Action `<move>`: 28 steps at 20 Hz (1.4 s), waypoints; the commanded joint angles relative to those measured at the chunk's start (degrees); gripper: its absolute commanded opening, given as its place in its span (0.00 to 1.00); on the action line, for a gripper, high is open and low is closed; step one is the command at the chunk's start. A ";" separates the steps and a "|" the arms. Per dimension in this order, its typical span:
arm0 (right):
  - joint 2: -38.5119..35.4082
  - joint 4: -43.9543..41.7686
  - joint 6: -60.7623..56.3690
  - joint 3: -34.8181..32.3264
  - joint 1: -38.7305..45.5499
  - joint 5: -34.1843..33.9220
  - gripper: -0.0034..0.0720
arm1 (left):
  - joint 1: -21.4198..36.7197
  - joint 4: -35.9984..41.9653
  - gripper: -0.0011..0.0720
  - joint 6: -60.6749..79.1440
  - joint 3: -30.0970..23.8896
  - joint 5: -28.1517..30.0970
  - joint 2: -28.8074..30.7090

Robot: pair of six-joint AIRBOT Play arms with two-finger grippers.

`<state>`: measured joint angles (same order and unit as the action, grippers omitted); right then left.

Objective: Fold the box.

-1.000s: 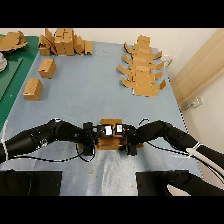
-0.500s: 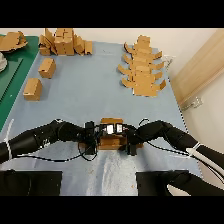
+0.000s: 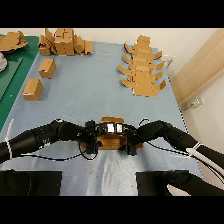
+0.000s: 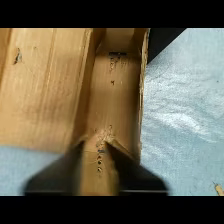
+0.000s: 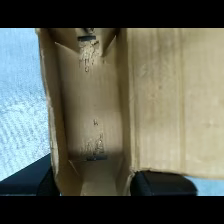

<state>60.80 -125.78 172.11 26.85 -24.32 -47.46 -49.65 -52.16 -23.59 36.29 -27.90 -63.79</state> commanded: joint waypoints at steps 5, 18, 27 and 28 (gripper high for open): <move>-0.04 0.00 0.00 -0.02 -0.02 0.02 0.53 | -0.02 1.16 0.57 -0.44 0.00 -0.66 -0.07; -0.04 0.02 -0.02 -0.02 -0.02 0.02 0.53 | 0.46 -1.97 0.03 -1.40 0.07 -3.23 -0.13; -0.04 0.00 0.00 -0.02 -0.02 0.02 0.53 | 15.45 -43.71 0.03 -87.52 -4.79 -26.25 26.51; -0.04 0.00 0.00 -0.02 -0.02 0.02 0.53 | 17.86 -38.12 0.03 -86.62 -6.73 -25.97 27.41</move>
<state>60.80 -125.75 172.18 26.85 -24.32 -47.44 -38.00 -90.80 -90.89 33.04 -49.04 -42.85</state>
